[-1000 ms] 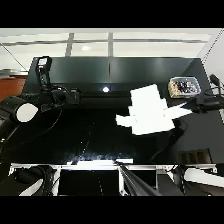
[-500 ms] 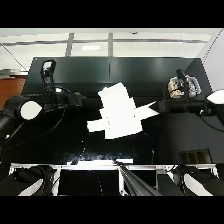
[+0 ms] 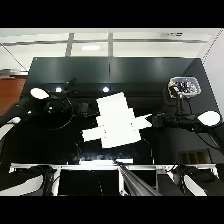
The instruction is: Fold the box and place the chain.
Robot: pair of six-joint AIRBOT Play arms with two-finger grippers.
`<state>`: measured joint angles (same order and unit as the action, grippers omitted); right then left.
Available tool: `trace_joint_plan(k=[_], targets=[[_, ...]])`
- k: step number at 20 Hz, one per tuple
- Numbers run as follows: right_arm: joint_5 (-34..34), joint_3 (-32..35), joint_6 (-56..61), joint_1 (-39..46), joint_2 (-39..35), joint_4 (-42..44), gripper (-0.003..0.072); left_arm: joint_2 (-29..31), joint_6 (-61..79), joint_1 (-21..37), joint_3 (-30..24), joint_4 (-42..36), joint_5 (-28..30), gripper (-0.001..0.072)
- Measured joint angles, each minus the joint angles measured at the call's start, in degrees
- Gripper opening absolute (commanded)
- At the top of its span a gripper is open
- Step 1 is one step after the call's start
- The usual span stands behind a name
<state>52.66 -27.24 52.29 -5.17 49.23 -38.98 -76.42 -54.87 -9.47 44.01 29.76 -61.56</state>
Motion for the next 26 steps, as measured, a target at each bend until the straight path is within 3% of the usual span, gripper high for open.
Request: trace_joint_plan(k=[7, 15, 17, 20, 21, 24, 25, 26], targets=[[0.7, 0.66, 0.02, -0.2, -0.33, 1.09, 0.0028, -11.21, 14.25, -1.25, 0.79, -9.25, -3.61, 0.0708], [1.4, 0.74, 0.04, -0.2, -0.33, 1.38, 0.0028, -15.72, 30.6, -6.14, 4.92, -10.43, -9.99, 0.0667], [1.6, 0.72, 0.02, -0.2, -0.33, 1.42, 0.0028, -17.11, 31.87, -6.4, 6.19, -9.16, -11.76, 0.0502], [1.75, 0.72, 0.02, -0.2, -0.33, 1.42, 0.0028, -18.78, 32.92, -6.6, 7.65, -6.58, -13.53, 0.0481], [1.77, 0.72, 0.02, -0.2, -0.33, 1.42, 0.0028, -19.06, 33.14, -6.62, 7.93, -5.79, -14.1, 0.041], [1.77, 0.74, 0.0, -0.2, -0.33, 1.42, 0.0028, -19.52, 33.42, -6.67, 8.39, -3.23, -14.56, 0.0375], [1.75, 0.72, 0.0, -0.2, -0.33, 1.42, 0.0028, -19.61, 33.48, -6.69, 8.48, -2.64, -14.88, 0.0288], [1.73, 0.72, 0.0, -0.22, -0.33, 1.42, 0.0028, -19.65, 33.51, -6.69, 8.52, -1.95, -15.12, 0.0082]])
